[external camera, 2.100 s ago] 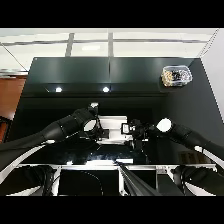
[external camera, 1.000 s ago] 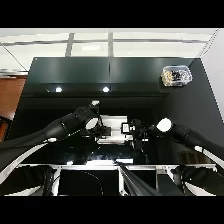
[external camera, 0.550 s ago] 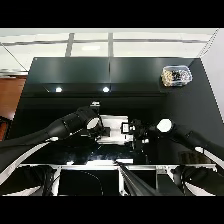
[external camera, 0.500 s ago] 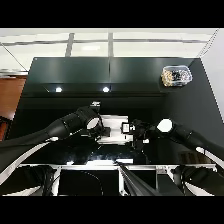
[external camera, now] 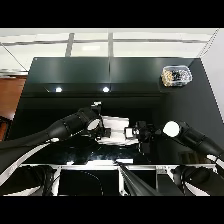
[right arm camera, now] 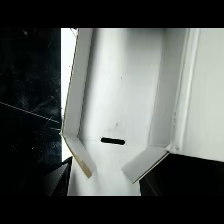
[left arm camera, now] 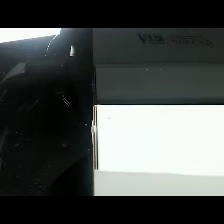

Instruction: Fold the box and place the chain.

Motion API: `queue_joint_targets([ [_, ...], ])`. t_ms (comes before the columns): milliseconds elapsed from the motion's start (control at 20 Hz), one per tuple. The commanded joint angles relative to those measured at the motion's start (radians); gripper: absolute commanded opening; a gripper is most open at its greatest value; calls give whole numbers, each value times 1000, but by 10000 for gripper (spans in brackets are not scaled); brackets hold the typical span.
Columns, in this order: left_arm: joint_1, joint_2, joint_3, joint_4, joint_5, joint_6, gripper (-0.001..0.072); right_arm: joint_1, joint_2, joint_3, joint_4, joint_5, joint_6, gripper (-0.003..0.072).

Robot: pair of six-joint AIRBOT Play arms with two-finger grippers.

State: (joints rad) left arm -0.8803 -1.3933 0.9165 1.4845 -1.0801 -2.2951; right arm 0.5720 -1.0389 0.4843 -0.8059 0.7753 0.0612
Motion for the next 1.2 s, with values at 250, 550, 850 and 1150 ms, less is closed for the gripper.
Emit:
queue_joint_targets([
  [250, -2, -1, 0, 3, 13, -2, 30, 3, -43, 1, 183, -23, 26, 232],
  [550, -2, -1, 0, 0, 13, -2, 30, 65, -76, 0, 233, -152, 26, 233],
  [850, -2, -1, 0, -1, 5, -2, 30, 77, -93, 0, 227, -159, 41, 275],
  [1150, -2, -1, 0, -1, 4, -2, 31, 76, -93, 1, 227, -163, 67, 275],
])
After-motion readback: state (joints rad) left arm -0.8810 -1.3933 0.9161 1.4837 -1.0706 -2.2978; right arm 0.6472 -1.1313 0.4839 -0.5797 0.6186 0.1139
